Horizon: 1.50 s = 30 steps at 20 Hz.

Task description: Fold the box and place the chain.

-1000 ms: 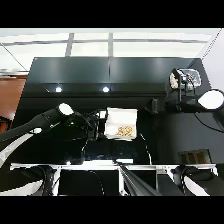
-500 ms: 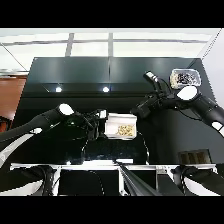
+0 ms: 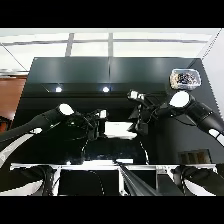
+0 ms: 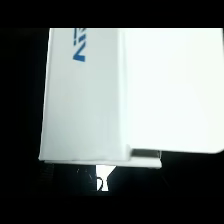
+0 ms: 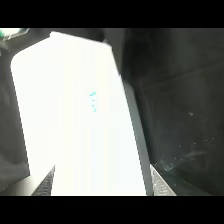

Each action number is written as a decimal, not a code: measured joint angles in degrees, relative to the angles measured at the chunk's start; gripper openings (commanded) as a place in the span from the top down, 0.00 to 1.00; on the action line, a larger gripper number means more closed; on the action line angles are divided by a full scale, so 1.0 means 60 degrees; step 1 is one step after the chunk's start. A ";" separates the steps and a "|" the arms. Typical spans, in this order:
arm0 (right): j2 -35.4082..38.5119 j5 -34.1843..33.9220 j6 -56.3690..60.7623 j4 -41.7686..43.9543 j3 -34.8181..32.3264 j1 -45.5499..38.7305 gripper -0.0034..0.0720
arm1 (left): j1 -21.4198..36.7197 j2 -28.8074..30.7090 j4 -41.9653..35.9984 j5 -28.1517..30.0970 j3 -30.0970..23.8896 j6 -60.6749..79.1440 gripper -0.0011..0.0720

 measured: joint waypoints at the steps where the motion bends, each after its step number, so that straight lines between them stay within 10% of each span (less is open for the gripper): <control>1: 0.0000 -0.0091 -0.0117 -0.0178 -0.0033 0.0080 0.06 | 0.0000 0.0000 0.0000 0.0000 0.0000 -0.0007 0.50; 6: 0.0007 -0.0310 -0.0393 -0.0459 -0.0087 0.0291 0.10 | 0.0000 0.0000 0.0000 -0.0007 0.0000 -0.0015 0.50; 8: 0.0007 -0.0335 -0.0437 -0.0499 -0.0098 0.0310 0.39 | 0.0000 0.0000 0.0000 -0.0011 0.0000 -0.0015 0.50; 14: 0.0007 -0.0386 -0.0324 -0.0546 -0.0098 0.0335 0.62 | 0.0000 0.0000 -0.0004 -0.0015 0.0000 -0.0022 0.49; 25: 0.0011 -0.0444 -0.0186 -0.0670 -0.0098 0.0346 0.62 | 0.0000 0.0000 0.0000 -0.0062 0.0000 -0.0007 0.49; 30: 0.0011 -0.0375 -0.0029 -0.0758 -0.0106 0.0346 0.45 | 0.0000 0.0000 -0.0004 -0.0073 0.0000 0.0000 0.49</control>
